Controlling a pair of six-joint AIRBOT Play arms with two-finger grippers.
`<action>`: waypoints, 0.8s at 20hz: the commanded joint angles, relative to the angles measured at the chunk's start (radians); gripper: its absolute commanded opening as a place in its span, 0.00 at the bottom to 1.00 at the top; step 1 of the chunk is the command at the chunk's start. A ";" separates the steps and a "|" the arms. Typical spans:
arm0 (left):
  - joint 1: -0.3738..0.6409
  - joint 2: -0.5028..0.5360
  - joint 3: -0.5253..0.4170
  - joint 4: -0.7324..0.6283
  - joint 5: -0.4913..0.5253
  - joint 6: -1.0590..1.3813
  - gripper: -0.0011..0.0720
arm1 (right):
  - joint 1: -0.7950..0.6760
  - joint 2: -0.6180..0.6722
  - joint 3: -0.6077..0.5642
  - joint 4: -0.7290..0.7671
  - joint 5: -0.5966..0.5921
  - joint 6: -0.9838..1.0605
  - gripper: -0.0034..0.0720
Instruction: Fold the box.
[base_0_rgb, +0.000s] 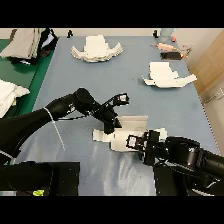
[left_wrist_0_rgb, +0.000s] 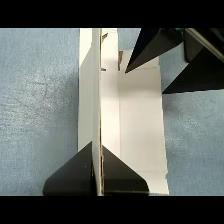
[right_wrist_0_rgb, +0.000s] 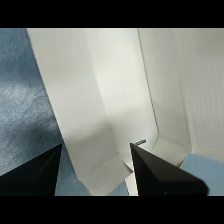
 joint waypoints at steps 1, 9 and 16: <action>0.000 0.000 0.000 0.000 0.001 0.000 0.04 | 0.000 0.016 0.034 -0.069 0.046 0.144 0.92; 0.000 0.000 0.000 0.000 0.000 0.000 0.04 | 0.000 0.072 0.034 -0.168 0.085 0.341 0.92; 0.000 0.000 0.000 0.000 0.000 0.000 0.04 | 0.063 0.147 -0.033 0.089 0.077 -0.138 0.92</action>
